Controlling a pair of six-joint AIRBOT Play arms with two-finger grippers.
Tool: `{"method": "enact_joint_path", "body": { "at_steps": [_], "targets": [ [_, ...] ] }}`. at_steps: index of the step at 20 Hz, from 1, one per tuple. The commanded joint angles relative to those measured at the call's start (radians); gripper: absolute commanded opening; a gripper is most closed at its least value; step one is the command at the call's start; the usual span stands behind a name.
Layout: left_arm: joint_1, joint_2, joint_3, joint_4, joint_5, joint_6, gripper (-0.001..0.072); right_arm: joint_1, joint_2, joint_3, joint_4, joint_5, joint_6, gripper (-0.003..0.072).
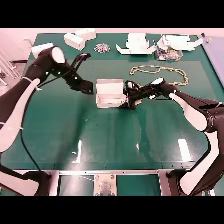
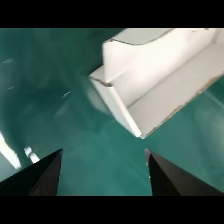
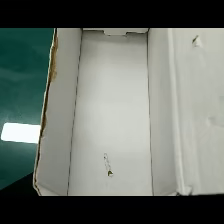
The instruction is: Fold the box and place the chain.
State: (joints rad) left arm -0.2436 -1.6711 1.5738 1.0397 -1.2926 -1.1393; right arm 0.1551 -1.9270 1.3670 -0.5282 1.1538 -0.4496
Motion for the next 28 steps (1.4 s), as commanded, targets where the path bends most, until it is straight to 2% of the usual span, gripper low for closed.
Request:
{"method": "enact_joint_path", "body": {
  "at_steps": [1, 4, 6, 7, 10, 12, 14, 15, 19, 22, 25, 28],
  "targets": [
    [0.089, 0.007, -0.158, -0.255, 0.02, 0.373, 0.0621, 0.0, 0.0, 0.0, 0.0, 0.0, 0.0, 0.0589],
    [0.106, 0.006, -0.192, -0.31, 0.067, 0.414, 0.0621, 0.0, 0.0, 0.0, 0.0, 0.0, 0.0, 0.059],
    [0.108, 0.006, -0.193, -0.323, 0.077, 0.737, 0.0623, 0.0, 0.0, 0.0, 0.0, 0.0, 0.0, 0.0589],
    [0.108, 0.006, -0.193, -0.327, 0.071, 0.875, 0.0677, 0.0, 0.0, 0.0, 0.0, 0.0, 0.0, 0.059],
    [0.108, 0.005, -0.196, -0.311, 0.116, 1.153, 0.0694, 0.0, 0.0, 0.0, 0.0, 0.0, 0.0, 0.059],
    [0.108, 0.001, -0.196, -0.313, 0.15, 1.16, 0.0695, 0.0, 0.0, 0.0, 0.0, 0.0, 0.0, 0.059],
    [0.109, -0.045, -0.196, -0.354, 0.133, 1.206, 0.0697, -0.001, 0.0, 0.0, 0.0, 0.0, 0.0, 0.059],
    [0.117, -0.076, -0.196, -0.403, 0.109, 1.241, 0.072, 0.0, 0.0, 0.0, 0.001, 0.0, 0.0, 0.059],
    [0.173, -0.185, -0.196, -0.661, 0.074, 1.372, 0.072, 0.0, 0.0, 0.0, 0.0, 0.0, 0.0, 0.059],
    [0.177, -0.211, -0.196, -0.658, 0.098, 1.445, 0.072, 0.0, 0.0, 0.0, 0.0, 0.0, 0.0, 0.0589],
    [0.177, -0.211, -0.194, -0.659, 0.172, 1.444, 0.072, 0.0, 0.0, 0.0, 0.0, 0.0, 0.0, 0.059],
    [0.177, -0.214, -0.195, -0.655, 0.128, 1.408, 0.072, 0.0, 0.0, 0.0, 0.0, 0.0, 0.0, 0.059]
  ]
}}
